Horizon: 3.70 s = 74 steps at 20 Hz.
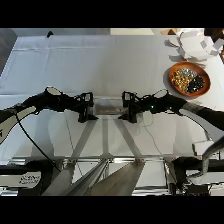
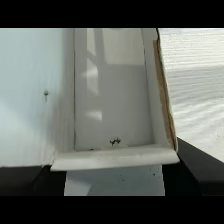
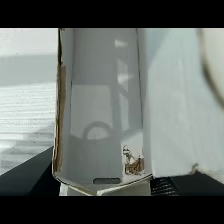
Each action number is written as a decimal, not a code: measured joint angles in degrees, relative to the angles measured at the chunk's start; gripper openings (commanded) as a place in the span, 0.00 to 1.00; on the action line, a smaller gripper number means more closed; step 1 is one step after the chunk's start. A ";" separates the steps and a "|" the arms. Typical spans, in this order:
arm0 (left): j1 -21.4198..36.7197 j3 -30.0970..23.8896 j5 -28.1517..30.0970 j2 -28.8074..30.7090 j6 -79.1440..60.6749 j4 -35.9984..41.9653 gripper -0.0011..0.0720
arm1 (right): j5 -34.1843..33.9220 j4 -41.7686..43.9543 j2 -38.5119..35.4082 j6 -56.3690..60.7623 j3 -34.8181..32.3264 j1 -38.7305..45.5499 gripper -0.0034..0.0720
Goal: Fold the box and place the chain.
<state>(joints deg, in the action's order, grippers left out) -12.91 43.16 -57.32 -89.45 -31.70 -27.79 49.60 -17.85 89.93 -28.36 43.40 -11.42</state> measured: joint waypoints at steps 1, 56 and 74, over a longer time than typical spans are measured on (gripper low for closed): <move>0.00 0.00 0.02 0.00 -0.02 0.00 0.46 | 0.90 0.04 0.00 -0.02 0.00 0.00 0.98; -0.02 0.00 0.07 0.00 0.00 0.07 0.46 | -2.71 -25.64 -31.36 33.92 -0.02 -4.72 0.06; -0.02 0.00 0.07 0.00 0.04 0.09 0.46 | 1.22 -23.26 -11.69 17.66 0.00 4.46 0.06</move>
<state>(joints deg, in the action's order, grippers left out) -12.93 43.16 -57.25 -89.45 -31.66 -27.70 50.83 -41.10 78.24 -10.70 43.40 -6.96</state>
